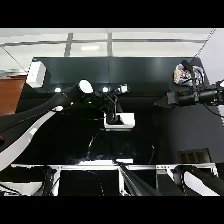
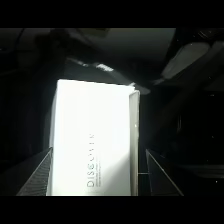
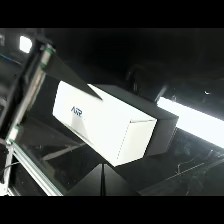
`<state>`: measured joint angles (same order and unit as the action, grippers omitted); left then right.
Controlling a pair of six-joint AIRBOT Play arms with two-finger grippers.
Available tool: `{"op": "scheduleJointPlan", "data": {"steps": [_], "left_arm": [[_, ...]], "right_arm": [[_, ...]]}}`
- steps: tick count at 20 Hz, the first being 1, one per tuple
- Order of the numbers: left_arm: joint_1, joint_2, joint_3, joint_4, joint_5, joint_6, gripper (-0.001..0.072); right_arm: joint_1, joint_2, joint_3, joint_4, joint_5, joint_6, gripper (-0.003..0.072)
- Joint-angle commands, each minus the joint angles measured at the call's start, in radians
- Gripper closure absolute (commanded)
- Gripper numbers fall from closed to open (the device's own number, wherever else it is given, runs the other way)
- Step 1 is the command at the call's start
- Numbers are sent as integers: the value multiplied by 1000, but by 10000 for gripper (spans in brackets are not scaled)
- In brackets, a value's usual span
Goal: Fold the box and place the chain.
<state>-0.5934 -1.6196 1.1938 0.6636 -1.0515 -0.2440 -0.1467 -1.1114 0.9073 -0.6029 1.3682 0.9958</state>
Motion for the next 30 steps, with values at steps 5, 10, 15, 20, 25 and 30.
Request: {"op": "scheduleJointPlan", "data": {"steps": [5,10,15,20,25,30], "left_arm": [[-52,-37,63,44,-11,-4,-3],[-55,-37,89,121,-61,-4,-3],[-60,-36,89,156,-84,-4,-4],[-79,-37,88,195,-75,8,-4],[-89,-44,88,248,-65,8,-4],[-114,-53,88,237,-16,8,-4]], "right_arm": [[-1,1,-1,0,-5,-9,673],[-1,1,-1,0,-7,-9,673],[-1,1,-1,0,-7,-9,673],[-1,1,-1,0,-7,-9,673],[-1,1,-1,-1,-8,-9,673],[-1,1,-1,-1,-9,-9,673]]}}
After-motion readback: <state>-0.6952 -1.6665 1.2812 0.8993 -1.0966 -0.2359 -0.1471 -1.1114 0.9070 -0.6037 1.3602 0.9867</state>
